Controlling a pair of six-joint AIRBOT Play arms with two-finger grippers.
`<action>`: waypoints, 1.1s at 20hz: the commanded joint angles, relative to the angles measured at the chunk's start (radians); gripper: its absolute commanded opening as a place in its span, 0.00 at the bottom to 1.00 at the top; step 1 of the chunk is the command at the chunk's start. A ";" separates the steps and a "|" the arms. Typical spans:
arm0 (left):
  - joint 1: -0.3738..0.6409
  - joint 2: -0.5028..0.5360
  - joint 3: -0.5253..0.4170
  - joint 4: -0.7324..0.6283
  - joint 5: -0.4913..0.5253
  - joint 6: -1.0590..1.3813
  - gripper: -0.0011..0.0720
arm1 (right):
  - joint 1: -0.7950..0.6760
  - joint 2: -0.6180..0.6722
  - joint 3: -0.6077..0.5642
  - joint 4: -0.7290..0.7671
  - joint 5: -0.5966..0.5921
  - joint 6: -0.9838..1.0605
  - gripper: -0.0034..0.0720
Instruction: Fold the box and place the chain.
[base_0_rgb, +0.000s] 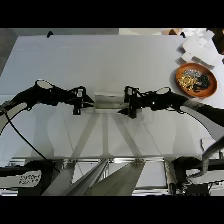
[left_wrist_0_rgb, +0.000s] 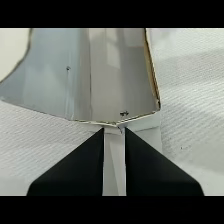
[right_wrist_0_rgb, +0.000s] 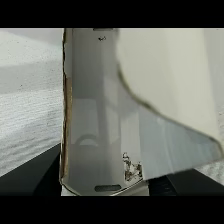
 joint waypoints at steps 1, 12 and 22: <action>0.000 0.000 0.000 -0.008 0.001 0.000 0.19 | 0.001 0.000 0.000 0.000 0.002 0.000 0.63; -0.023 -0.003 0.000 -0.011 -0.007 0.000 0.26 | 0.001 0.000 0.000 0.000 0.002 0.000 0.63; -0.023 0.003 0.000 0.027 0.024 -0.095 0.58 | 0.001 0.000 0.000 0.000 0.002 0.000 0.63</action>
